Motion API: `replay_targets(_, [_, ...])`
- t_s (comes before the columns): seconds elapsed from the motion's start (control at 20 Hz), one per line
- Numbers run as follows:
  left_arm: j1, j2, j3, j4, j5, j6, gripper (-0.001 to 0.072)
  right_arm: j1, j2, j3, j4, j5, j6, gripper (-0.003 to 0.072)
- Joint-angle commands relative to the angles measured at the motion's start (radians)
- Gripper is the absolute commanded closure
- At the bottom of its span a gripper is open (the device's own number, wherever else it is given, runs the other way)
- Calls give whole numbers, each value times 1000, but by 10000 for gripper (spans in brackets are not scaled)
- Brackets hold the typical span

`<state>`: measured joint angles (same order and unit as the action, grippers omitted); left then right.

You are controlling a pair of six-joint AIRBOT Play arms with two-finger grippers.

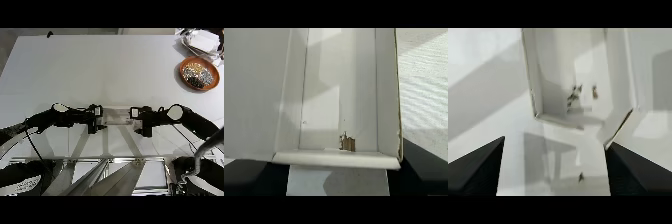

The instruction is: Fold the box and place the chain.

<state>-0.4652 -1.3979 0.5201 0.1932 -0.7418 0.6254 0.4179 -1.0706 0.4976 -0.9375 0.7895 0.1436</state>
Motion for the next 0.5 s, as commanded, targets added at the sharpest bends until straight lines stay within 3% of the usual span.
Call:
replay_targets(0.0, [0, 0, 1, 2, -3, 2, 416, 0, 135, 1, -169, 64, 174, 238])
replay_targets(0.15, [0, 0, 1, 2, -3, 2, 416, 0, 264, 1, -19, -49, 162, 413])
replay_targets(0.2, [0, 0, 1, 2, -3, 2, 416, 3, 282, 1, 99, -85, 162, 595])
replay_targets(0.25, [0, 0, 1, 2, -3, 2, 416, 14, 280, 1, 230, -122, 151, 669])
replay_targets(0.45, [0, 0, 1, 2, -3, 2, 416, 129, 166, 1, 564, -253, -146, 670])
